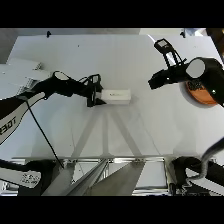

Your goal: Fold the box and place the chain.

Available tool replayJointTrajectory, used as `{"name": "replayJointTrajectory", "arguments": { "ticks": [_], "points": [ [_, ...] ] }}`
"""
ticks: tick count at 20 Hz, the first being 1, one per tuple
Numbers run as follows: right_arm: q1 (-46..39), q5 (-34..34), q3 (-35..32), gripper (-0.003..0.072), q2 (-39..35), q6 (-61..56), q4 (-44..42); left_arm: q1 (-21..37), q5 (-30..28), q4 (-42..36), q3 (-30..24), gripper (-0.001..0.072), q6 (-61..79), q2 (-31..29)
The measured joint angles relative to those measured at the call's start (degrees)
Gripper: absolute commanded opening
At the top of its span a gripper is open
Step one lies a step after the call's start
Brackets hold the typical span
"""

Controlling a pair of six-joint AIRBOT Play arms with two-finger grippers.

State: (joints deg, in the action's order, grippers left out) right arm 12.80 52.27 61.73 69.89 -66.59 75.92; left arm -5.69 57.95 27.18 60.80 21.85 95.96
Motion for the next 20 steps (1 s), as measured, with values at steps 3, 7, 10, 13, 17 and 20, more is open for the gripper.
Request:
{"name": "replayJointTrajectory", "arguments": {
  "ticks": [3, 7, 10, 13, 17, 20],
  "points": [
    [0.0, 0.0, 0.0, 0.0014, 0.0, 0.0, 0.0, 0.0, -1.4, -0.7, 0.0, 0.0008, -2.8, -4.5],
    [0.0, 0.0, 0.0, 0.0014, 0.0, 0.0, 0.0, 0.1, -5.5, 0.0, 0.0, 0.0008, -8.8, -10.7],
    [0.0, 0.0, 0.0, 0.0014, 0.0, 0.0, 0.0, 1.0, -10.1, 1.2, 0.0, 0.0008, -13.4, -14.5],
    [0.0, 0.0, 0.0, 0.0014, 0.0, 0.0, 0.0, 3.8, -15.2, 1.6, 0.0, 0.0008, -19.3, -17.0],
    [0.0, 0.0, 0.0, 0.0014, 0.0, 0.0, 0.0, 9.4, -20.1, 2.8, 0.0, 0.0008, -26.6, -18.1],
    [0.0, 0.0, 0.0, 0.0014, 0.0, 0.0, 0.0, 13.2, -24.6, 4.6, 0.0, 0.0008, -32.4, -17.9]
  ]
}}
